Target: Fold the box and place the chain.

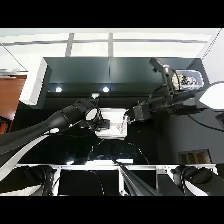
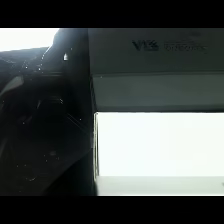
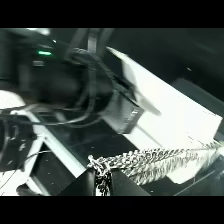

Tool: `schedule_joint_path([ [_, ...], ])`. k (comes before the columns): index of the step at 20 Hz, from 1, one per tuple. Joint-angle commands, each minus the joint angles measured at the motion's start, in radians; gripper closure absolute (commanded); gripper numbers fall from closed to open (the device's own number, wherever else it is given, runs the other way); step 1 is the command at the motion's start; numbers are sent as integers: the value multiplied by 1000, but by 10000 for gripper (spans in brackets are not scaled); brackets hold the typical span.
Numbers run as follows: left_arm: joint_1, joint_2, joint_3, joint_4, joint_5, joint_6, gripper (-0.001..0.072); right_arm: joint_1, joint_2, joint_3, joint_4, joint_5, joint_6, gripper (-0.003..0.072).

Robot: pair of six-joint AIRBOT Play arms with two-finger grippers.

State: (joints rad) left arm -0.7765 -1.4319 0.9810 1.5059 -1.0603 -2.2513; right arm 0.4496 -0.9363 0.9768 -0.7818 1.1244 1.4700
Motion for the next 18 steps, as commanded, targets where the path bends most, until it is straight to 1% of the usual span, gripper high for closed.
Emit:
schedule_joint_path([
  [1,0,0,0,0,5,0,678,2,-22,-61,15,-86,3,667],
  [5,0,0,0,0,5,0,678,1,-36,-63,56,-164,12,667],
  [9,0,0,0,0,5,0,679,2,-41,-63,92,-168,13,667],
  [11,0,0,0,0,5,0,678,2,-41,-63,89,-172,13,666],
  [13,0,0,0,0,5,0,678,2,-47,-63,49,-176,25,666],
  [15,0,0,0,0,5,0,678,2,-64,-79,-10,-182,79,666],
  [18,0,0,0,0,5,0,678,27,-104,-121,37,-230,85,665],
])
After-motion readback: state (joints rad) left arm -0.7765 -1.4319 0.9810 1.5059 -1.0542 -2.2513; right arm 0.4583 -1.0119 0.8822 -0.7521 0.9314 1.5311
